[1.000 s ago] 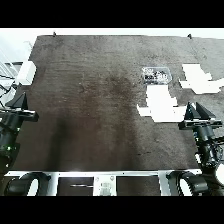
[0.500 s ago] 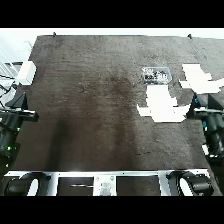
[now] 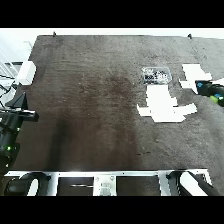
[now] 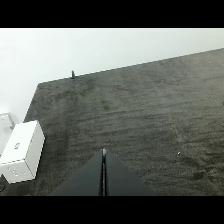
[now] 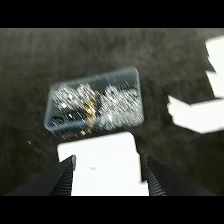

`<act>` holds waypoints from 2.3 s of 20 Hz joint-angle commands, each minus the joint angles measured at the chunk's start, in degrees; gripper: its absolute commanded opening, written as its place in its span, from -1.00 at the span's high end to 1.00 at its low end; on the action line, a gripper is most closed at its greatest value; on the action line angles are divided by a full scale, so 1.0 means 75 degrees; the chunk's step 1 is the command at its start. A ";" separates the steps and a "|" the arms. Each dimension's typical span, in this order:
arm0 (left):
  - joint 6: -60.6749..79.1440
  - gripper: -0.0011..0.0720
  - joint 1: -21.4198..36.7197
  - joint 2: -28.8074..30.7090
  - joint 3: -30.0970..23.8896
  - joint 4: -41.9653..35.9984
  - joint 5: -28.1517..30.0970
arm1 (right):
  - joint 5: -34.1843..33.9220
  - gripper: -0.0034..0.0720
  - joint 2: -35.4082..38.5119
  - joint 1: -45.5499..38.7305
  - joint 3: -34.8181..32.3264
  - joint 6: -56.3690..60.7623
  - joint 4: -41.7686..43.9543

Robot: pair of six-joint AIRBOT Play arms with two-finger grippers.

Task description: Fold the box and place the chain.

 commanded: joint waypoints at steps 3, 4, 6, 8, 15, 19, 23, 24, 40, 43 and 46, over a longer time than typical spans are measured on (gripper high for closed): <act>0.0000 0.92 0.0006 0.0006 0.0000 0.0003 0.0000 | 0.3625 -0.52 -0.2570 -0.1880 0.2891 0.1871 -0.2748; 0.0000 0.92 0.0006 0.0006 0.0000 0.0003 -0.0020 | 0.4010 -0.52 -0.3066 -0.1874 0.3343 0.1932 -0.2967; 0.0003 0.92 0.0006 0.0006 0.0006 0.0000 0.0006 | 0.4572 -0.52 -0.3920 -0.1818 0.3972 0.1935 -0.3220; 0.0003 0.92 0.0006 0.0006 0.0006 0.0000 -0.0015 | 0.4809 -0.51 -0.4538 -0.1763 0.4287 0.1929 -0.3410; 0.0003 0.92 0.0006 0.0006 0.0006 0.0000 -0.0015 | 0.4861 -0.51 -0.5814 -0.1451 0.4625 0.1839 -0.3503; 0.0003 0.92 0.0006 0.0006 0.0006 0.0003 -0.0015 | 0.4911 -0.51 -0.6330 -0.1154 0.4654 0.1705 -0.3471; 0.0000 0.92 0.0006 0.0006 0.0006 0.0000 -0.0015 | 0.5269 -0.43 -0.6697 -0.0685 0.4651 0.1699 -0.3462; 0.0003 0.92 0.0006 0.0006 0.0006 0.0000 -0.0012 | 0.5281 -0.33 -0.6738 -0.0612 0.4645 0.1696 -0.3459; 0.0003 0.92 0.0006 0.0006 0.0006 0.0000 -0.0015 | 0.4065 0.91 -0.3926 0.1145 0.0458 0.1320 0.0181; 0.0003 0.92 0.0006 0.0006 0.0006 0.0000 -0.0015 | 0.3547 0.91 -0.3891 0.2699 0.0329 0.1323 0.0825; 0.0012 0.92 0.0006 0.0006 0.0006 0.0006 0.0000 | 0.2192 0.92 -0.3896 0.4057 0.0539 0.1367 0.1029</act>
